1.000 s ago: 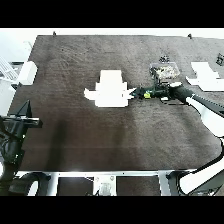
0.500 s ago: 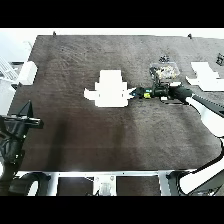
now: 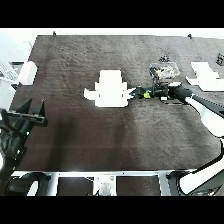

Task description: Fold the box and place the chain.

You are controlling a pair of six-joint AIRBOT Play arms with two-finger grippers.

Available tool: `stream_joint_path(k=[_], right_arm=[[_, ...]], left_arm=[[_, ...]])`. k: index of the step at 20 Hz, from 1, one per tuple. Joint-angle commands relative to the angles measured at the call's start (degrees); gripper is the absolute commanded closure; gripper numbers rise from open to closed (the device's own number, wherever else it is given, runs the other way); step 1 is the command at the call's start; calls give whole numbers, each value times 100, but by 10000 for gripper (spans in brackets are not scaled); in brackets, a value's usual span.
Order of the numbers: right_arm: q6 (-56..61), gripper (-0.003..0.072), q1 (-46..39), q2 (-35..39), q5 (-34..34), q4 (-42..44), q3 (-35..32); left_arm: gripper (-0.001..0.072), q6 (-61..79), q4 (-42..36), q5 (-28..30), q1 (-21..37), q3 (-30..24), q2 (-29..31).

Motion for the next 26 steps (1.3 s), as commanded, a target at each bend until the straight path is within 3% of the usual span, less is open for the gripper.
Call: stream_joint_path(k=[1,5,9,11,14,18,21,23,26], right_arm=[[-50,680,50,-2,-74,2,7],[-94,680,57,-2,-90,2,7],[-179,680,57,-2,-92,2,7],[-247,680,57,-2,-92,2,7],[-339,679,57,-2,-92,2,7],[-402,679,57,-2,-92,2,7],[-479,679,46,-2,-92,2,7],[-531,679,46,-2,-92,2,7],[-546,679,46,-2,-92,2,7]], left_arm=[[252,-122,0,-426,-4,603,-1272],[252,-101,26,-1329,-4,1941,-3654],[253,-197,109,-2201,-4,3650,-5849],[253,-839,649,-2817,-4,4656,-6787],[253,-2562,2262,-4299,-4,6417,-8065],[253,-4188,3665,-5882,-2,8666,-9359],[231,-4651,3814,-6977,-4,9956,-10126],[222,-5025,3838,-7211,-2,10448,-10524],[223,-5394,4022,-6968,-4,10714,-10854]])
